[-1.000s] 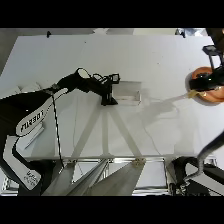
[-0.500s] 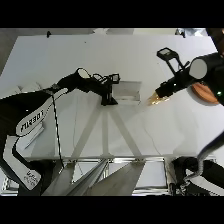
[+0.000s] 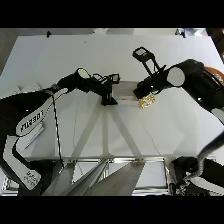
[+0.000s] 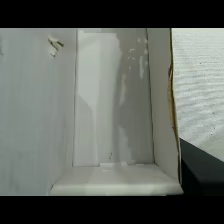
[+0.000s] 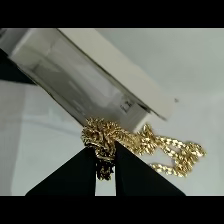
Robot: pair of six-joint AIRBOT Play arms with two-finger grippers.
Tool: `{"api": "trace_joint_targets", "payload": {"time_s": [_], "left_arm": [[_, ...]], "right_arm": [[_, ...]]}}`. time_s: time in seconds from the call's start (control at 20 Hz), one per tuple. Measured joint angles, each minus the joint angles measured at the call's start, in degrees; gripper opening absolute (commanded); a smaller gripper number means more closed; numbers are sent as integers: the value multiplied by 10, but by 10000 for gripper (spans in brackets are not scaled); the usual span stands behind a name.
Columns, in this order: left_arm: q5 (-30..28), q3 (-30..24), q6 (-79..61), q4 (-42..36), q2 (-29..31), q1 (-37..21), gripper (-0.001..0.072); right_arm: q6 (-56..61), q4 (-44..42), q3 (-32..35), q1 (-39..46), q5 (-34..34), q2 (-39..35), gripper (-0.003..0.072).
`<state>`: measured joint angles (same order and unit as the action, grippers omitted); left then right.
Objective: Fold the box and place the chain.
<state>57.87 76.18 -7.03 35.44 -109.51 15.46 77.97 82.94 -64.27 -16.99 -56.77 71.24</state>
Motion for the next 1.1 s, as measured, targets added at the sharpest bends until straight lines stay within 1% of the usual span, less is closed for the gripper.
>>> {"api": "trace_joint_targets", "payload": {"time_s": [0.2, 0.55, 0.65, 0.85, 1.05, 1.1], "left_arm": [[0, 0, 0, 0, 0, 0, 419], [0, 0, 0, 0, 0, 0, 419], [0, 0, 0, 0, 0, 0, 419], [0, 0, 0, 0, 0, 0, 419], [0, 0, 0, 0, 0, 0, 419], [0, 0, 0, 0, 0, 0, 419]], "right_arm": [[0, -12, 0, -4, 26, 47, 9], [0, 1, 0, -5, 36, 117, 17], [0, 4, 0, -5, 36, 124, 200], [-8, 10, -1, -5, 33, 108, 201], [-27, 57, -1, -4, -8, 59, 204], [-32, 75, -1, -1, -20, 48, 216]]}}
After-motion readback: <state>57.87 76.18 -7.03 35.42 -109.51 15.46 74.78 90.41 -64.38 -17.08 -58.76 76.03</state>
